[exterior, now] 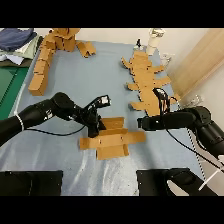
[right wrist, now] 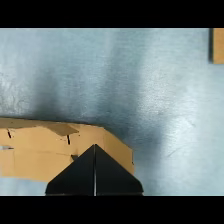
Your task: Fold the box.
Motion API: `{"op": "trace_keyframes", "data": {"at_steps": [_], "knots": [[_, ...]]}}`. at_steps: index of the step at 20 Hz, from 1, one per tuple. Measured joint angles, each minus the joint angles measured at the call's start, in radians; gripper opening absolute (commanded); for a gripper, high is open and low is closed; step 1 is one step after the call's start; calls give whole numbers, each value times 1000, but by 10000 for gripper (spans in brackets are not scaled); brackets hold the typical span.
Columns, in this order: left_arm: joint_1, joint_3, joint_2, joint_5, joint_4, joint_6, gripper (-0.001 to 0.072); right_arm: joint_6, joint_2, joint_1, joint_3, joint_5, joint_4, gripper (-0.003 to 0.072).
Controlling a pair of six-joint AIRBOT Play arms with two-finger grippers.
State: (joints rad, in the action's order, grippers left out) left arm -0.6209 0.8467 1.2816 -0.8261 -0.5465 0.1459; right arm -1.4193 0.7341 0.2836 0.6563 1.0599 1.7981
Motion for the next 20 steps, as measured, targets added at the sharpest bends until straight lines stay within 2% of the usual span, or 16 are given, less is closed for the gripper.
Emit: {"op": "trace_keyframes", "data": {"at_steps": [5, 15, 20], "knots": [[-41, -33, -5, 40, -4, 0, 10, 14, -16, 0, 0, -3, -16, 1], [-56, -50, -39, 14, -42, 3, 11, 16, -19, 0, -1, -5, -23, 1], [-67, -84, -42, 56, -49, 4, 11, 16, -19, 0, -1, -11, -23, 1]]}}
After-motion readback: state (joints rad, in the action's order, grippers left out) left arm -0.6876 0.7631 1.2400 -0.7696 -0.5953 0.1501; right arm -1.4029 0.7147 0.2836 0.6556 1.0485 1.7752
